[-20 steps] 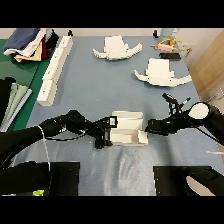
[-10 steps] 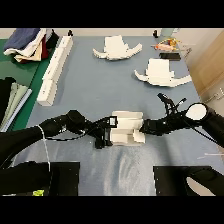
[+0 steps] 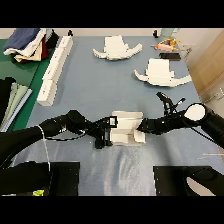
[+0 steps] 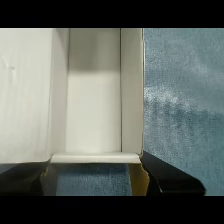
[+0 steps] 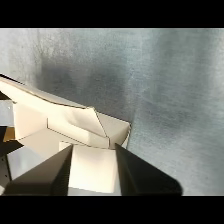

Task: Fold the box.

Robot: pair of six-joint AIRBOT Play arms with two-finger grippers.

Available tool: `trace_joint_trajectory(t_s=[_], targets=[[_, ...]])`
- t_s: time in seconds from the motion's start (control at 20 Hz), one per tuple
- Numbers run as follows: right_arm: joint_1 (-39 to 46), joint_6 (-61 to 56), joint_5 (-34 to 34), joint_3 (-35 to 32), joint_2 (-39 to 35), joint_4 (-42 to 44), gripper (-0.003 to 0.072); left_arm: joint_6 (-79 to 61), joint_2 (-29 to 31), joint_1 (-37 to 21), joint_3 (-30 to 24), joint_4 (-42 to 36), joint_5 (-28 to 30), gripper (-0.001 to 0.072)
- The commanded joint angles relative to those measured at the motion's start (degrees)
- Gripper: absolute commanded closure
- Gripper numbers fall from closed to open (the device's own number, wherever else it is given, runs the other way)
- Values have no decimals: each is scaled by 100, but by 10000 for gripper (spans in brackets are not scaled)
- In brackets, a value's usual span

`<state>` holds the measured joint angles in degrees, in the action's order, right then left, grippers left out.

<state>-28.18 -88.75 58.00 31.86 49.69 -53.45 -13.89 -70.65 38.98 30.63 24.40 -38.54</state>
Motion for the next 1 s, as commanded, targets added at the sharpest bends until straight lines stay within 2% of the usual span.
trace_joint_trajectory(t_s=[0.0,0.2,0.35,0.4,0.5,0.6,0.65,0.75,0.8,0.85,0.9,0.95], targets=[[-9,101,9,-9,0,-33,214,0,0,-4,2,0,2,189],[-4,197,-46,-26,-11,-42,216,0,0,-4,0,0,2,189],[46,-138,-168,157,-240,-730,250,0,0,-4,2,0,2,189],[105,-332,-144,295,-385,-1034,309,0,0,-4,0,0,2,189],[247,-914,7,514,-686,-1808,321,0,0,-4,2,0,0,189],[407,-1733,420,568,-914,-2796,380,0,0,-4,2,0,2,189],[476,-2017,741,566,-933,-3241,463,0,0,-4,2,0,2,189],[511,-2367,1161,498,-887,-3832,532,0,0,-4,0,0,0,189],[511,-2435,1217,389,-844,-3897,550,0,0,-4,2,0,2,189],[509,-2435,1207,229,-780,-3825,612,0,0,-4,0,0,2,189],[509,-2433,1182,50,-708,-3615,639,0,0,-4,0,0,2,189],[509,-2404,1117,-153,-623,-3303,639,0,0,-4,2,0,2,189]])
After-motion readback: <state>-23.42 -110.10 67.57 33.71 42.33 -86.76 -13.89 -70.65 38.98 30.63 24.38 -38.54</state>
